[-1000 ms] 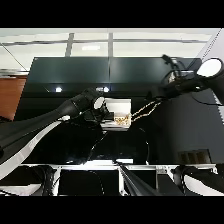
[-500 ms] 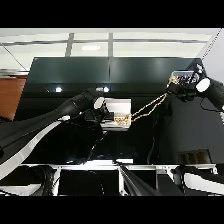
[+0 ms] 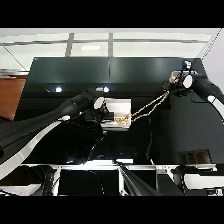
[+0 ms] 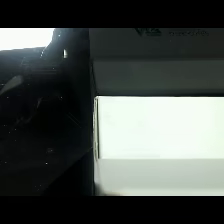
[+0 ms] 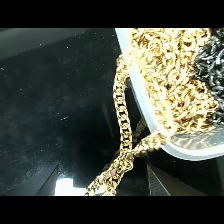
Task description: Fold the box and place the chain.
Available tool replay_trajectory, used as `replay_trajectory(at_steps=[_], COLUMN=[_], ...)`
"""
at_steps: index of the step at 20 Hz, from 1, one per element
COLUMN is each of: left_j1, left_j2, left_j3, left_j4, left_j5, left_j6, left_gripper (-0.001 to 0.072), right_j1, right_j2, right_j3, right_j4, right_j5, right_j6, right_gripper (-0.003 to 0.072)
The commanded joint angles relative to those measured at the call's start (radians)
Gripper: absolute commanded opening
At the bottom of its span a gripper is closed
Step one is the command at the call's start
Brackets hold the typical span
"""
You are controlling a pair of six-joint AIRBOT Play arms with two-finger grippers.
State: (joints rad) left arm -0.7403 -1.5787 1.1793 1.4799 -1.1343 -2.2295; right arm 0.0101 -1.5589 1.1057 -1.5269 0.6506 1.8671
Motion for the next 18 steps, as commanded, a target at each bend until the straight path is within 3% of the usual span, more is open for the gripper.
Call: replay_trajectory(at_steps=[1,2,3,4,8,9,10,12,18], left_j1=[0.001,0.001,0.001,0.001,0.001,0.001,0.001,0.001,0.001], left_j2=[0.000,0.000,0.000,0.000,0.000,0.000,0.000,0.000,0.000], left_j3=[0.000,0.000,0.000,0.000,0.000,0.000,0.000,0.000,0.000], left_j4=[0.000,0.000,0.000,0.000,0.000,0.000,0.000,0.000,0.000], left_j5=[0.000,0.000,0.000,0.000,0.000,0.000,0.000,0.000,0.000], left_j6=[0.000,0.000,0.000,0.000,0.000,0.000,0.000,0.000,0.000], left_gripper=[0.0032,0.0032,0.0032,0.0033,0.0032,0.0032,0.0032,0.0032,0.0032], right_j1=[0.028,0.027,0.027,0.027,0.027,0.027,0.027,0.027,0.028], right_j2=[-0.032,-0.036,-0.039,-0.040,-0.042,-0.042,-0.042,-0.041,0.052], right_j3=[0.018,0.018,0.018,0.018,0.018,0.018,0.018,0.018,0.018], right_j4=[-0.079,-0.079,-0.079,-0.079,-0.078,-0.079,-0.079,-0.078,-0.066], right_j5=[0.038,0.050,0.058,0.062,0.086,0.097,0.110,0.133,0.203], right_j6=[0.114,0.120,0.120,0.120,0.120,0.119,0.119,0.118,0.018], right_gripper=[0.0609,0.0602,0.0505,0.0487,0.0486,0.0397,0.0242,0.0019,0.0011])
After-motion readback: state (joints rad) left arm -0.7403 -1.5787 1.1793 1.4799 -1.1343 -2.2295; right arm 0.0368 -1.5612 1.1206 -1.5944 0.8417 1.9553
